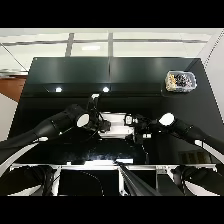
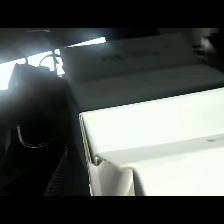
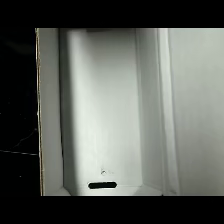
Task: Fold the box and place the chain.
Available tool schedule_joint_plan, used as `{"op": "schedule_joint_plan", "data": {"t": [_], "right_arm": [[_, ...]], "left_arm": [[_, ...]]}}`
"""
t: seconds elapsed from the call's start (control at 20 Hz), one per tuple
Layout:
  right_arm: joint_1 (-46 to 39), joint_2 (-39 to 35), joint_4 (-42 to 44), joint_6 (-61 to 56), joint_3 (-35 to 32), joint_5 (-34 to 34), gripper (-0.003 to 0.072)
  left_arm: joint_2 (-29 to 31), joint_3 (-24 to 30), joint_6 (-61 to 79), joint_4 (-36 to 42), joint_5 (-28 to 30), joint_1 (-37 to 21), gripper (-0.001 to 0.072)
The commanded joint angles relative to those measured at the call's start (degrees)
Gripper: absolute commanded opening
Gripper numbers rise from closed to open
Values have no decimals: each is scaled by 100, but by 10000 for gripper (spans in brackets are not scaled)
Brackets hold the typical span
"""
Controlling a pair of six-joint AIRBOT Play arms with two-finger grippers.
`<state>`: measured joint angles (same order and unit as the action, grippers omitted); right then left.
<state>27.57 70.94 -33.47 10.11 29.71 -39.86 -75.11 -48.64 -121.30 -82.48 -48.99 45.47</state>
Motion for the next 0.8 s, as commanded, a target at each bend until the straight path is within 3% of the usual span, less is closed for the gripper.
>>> {"op": "schedule_joint_plan", "data": {"t": [0.0, 0.1, 0.45, 0.75], "right_arm": [[7, 4, 0, -2, -2, 0, 460], [7, 4, 0, -2, -2, 0, 460], [7, 4, 2, 0, -2, 0, 460], [4, 4, 2, 0, -2, 0, 460]], "left_arm": [[-39, -31, -802, -511, -118, 225, 460], [-39, -33, -839, -514, -199, 225, 376], [-173, -306, -966, -514, -278, 227, 333], [-595, -796, -767, -555, -1147, 234, 333]]}}
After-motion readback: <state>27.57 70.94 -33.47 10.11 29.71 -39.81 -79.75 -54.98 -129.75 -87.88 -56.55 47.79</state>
